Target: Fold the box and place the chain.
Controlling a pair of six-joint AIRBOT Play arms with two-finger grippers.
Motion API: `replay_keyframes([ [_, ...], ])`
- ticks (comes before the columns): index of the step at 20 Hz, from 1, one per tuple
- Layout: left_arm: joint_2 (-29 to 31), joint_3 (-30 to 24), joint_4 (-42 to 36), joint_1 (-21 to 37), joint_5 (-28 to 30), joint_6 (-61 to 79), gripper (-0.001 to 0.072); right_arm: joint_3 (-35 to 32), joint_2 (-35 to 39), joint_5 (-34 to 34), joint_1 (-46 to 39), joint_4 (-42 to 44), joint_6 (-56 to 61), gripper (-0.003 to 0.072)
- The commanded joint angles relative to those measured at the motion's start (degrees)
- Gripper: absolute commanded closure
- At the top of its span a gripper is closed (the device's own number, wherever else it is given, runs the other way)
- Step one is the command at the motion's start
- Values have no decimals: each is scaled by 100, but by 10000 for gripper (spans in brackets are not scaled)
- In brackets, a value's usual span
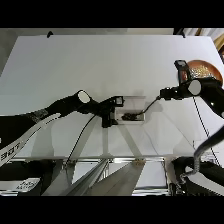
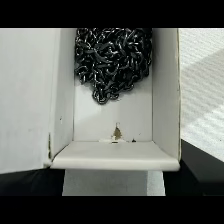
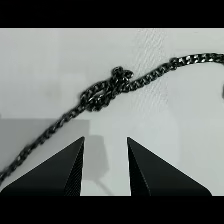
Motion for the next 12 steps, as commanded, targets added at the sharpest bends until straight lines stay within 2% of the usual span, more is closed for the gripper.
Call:
replay_keyframes([
  [1,2,2,2,0,2,0,555,271,-837,-175,-87,68,-125,384],
  [8,2,2,2,0,2,0,555,457,-1405,-214,-87,103,-125,391],
  [9,2,2,2,0,2,0,555,457,-1451,-219,-87,103,-125,410],
  [12,2,2,2,0,2,0,555,457,-1482,-181,-87,105,-170,589],
])
